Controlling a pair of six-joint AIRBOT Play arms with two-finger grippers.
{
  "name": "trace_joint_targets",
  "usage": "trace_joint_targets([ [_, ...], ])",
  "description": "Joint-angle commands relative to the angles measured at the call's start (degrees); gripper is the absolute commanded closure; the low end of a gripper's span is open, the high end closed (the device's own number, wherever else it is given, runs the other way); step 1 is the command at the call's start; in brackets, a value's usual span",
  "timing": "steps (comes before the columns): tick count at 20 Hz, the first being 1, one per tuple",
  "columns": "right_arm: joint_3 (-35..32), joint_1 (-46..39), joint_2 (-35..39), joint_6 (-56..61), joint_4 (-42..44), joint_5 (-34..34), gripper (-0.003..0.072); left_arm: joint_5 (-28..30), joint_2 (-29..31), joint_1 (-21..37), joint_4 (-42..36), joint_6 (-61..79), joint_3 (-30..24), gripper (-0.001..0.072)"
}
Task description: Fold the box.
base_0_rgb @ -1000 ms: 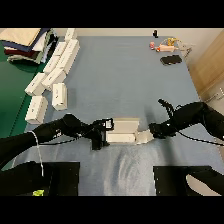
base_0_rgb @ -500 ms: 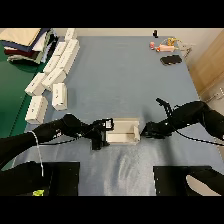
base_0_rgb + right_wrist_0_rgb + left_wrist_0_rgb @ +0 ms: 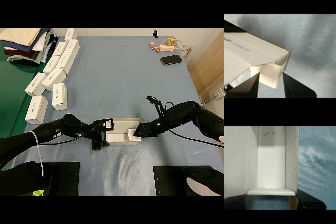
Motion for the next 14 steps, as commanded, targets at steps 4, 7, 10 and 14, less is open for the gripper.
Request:
trace_joint_targets([
  [4, 6.8, 17.0, -1.1, 33.5, -26.4, 2.4, 0.026, 0.0, 0.0, 0.0, 0.0, 0.0, 0.0, 0.0183],
  [7, 12.6, 24.6, -5.9, 45.5, -35.5, -3.1, 0.0261, 0.0, 0.0, 0.0, 0.0, 0.0, 0.0, 0.0183],
  [10, 16.4, 29.2, -11.8, 52.0, -39.2, -3.8, 0.0261, 0.0, 0.0, 0.0, 0.0, 0.0, 0.0, 0.0183],
  [14, 18.2, 31.0, -18.1, 55.3, -39.5, -4.4, 0.0263, 0.0, 0.0, 0.0, 0.0, 0.0, 0.0, 0.0183],
])
